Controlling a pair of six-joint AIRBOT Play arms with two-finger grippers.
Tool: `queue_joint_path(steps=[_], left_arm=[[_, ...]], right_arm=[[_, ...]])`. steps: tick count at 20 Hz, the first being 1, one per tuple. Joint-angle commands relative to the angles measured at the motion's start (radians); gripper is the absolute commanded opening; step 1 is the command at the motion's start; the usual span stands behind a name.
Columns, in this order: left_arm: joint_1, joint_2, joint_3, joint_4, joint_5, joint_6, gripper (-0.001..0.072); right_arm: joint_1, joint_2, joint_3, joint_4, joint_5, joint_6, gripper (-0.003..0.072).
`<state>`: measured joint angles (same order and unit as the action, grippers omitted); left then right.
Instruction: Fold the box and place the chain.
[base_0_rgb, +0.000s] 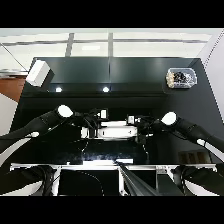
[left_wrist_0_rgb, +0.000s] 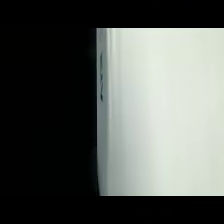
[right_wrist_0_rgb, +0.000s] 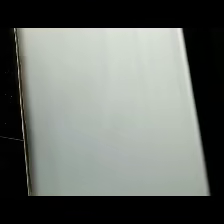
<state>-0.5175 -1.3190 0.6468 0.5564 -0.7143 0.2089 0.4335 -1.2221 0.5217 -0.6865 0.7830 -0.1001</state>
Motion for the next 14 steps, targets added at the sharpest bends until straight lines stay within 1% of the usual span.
queue_joint_path(steps=[1,8,9,10,13,14], left_arm=[[0.001,0.0,0.001,0.0,0.001,0.0,0.0031],[0.001,0.0,0.001,0.0,0.005,0.0,0.0031],[0.001,0.0,0.001,0.0,0.006,0.0,0.0031],[0.001,0.0,0.001,0.0,0.008,0.0,0.0031],[0.001,0.0,0.001,0.0,0.013,0.0,0.004],[0.001,0.003,0.001,0.0,0.016,0.0,0.0158]], right_arm=[[-0.011,0.003,-0.001,-0.003,0.024,0.002,0.0698],[-0.01,0.003,-0.001,0.006,0.016,0.002,0.0694],[-0.01,0.003,-0.001,0.006,0.017,0.002,0.0556],[-0.01,0.002,-0.001,0.005,0.017,0.002,0.0526],[-0.01,0.002,-0.001,0.002,0.017,0.002,0.0525],[-0.01,0.002,-0.001,0.002,0.018,0.002,0.0525]])
